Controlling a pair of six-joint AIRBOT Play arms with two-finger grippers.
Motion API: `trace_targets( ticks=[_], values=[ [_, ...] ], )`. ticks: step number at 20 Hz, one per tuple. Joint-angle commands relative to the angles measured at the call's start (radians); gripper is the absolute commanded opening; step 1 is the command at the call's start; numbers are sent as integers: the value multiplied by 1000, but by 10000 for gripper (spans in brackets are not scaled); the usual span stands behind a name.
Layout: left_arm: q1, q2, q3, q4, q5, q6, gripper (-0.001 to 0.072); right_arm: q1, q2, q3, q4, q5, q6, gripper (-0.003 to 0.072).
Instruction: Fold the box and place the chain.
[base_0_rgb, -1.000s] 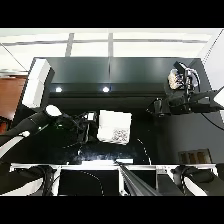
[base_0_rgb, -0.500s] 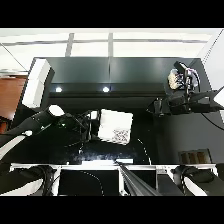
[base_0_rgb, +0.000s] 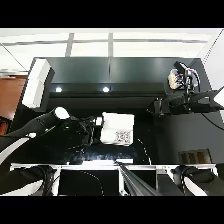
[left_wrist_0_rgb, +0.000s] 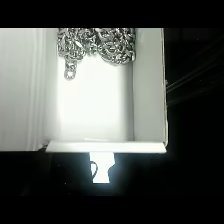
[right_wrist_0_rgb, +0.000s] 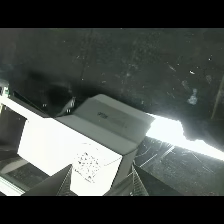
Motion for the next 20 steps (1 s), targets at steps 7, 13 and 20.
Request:
trace_targets(
  ticks=[7,13,20],
  values=[
    [-4,10,10,-3,-43,-16,705,1,0,0,0,5,0,444],
    [-5,10,12,-70,-40,-15,705,1,0,0,0,4,0,444],
    [-14,-5,11,-73,-26,-16,527,1,-1,-1,-13,-8,-1,445]
  ],
)
